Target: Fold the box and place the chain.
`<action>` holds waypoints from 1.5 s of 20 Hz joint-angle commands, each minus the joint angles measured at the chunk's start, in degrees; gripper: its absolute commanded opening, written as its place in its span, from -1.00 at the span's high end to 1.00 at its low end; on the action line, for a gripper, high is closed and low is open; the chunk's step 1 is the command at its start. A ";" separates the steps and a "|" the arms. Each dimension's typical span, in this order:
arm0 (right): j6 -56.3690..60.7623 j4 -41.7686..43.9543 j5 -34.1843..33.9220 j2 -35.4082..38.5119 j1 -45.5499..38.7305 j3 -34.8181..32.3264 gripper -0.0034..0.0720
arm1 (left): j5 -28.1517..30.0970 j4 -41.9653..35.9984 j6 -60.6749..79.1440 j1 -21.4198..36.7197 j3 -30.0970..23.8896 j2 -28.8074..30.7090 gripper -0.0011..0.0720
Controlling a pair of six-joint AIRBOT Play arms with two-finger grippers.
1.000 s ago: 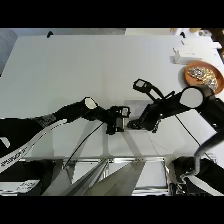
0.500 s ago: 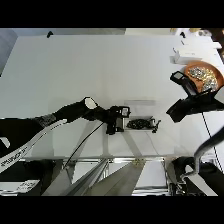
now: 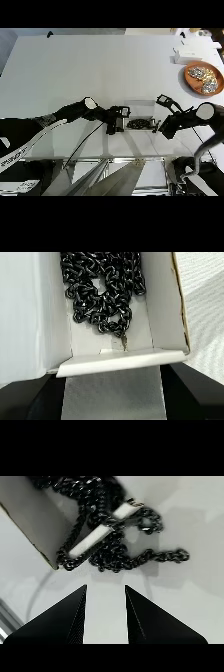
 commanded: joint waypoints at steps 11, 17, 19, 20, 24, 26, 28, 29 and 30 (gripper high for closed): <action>4.68 -0.20 -12.09 -1.16 4.04 -4.61 0.23 | 0.00 0.02 0.00 0.02 -0.02 0.04 0.23; 11.87 -6.69 -12.90 -2.23 6.34 -4.63 0.41 | 0.00 0.02 0.00 0.02 -0.02 0.04 0.23; 11.87 -5.97 -12.90 -2.23 6.34 -4.66 0.41 | 0.00 0.02 0.00 0.02 -0.02 0.04 0.23; 11.87 -5.73 -12.90 -2.25 6.34 -4.72 0.42 | 0.00 0.02 0.00 0.02 -0.02 0.04 0.23; 11.98 -3.74 -13.73 -2.25 6.34 -5.16 0.45 | 0.00 0.02 0.00 0.02 -0.02 0.04 0.23; 11.98 -3.21 -13.68 -2.25 6.34 -5.18 0.51 | 0.00 0.02 0.00 0.02 -0.02 0.04 0.23; 11.98 -2.54 -13.64 -2.25 6.34 -5.18 0.66 | 0.00 0.02 0.00 0.02 -0.02 0.04 0.23; 11.98 -2.56 -13.53 -2.25 6.34 -5.18 0.69 | 0.00 0.02 0.00 0.02 -0.02 0.04 0.23; 11.74 -2.58 -13.07 -2.23 6.34 -5.18 0.80 | 0.00 0.02 0.00 0.02 -0.02 0.04 0.23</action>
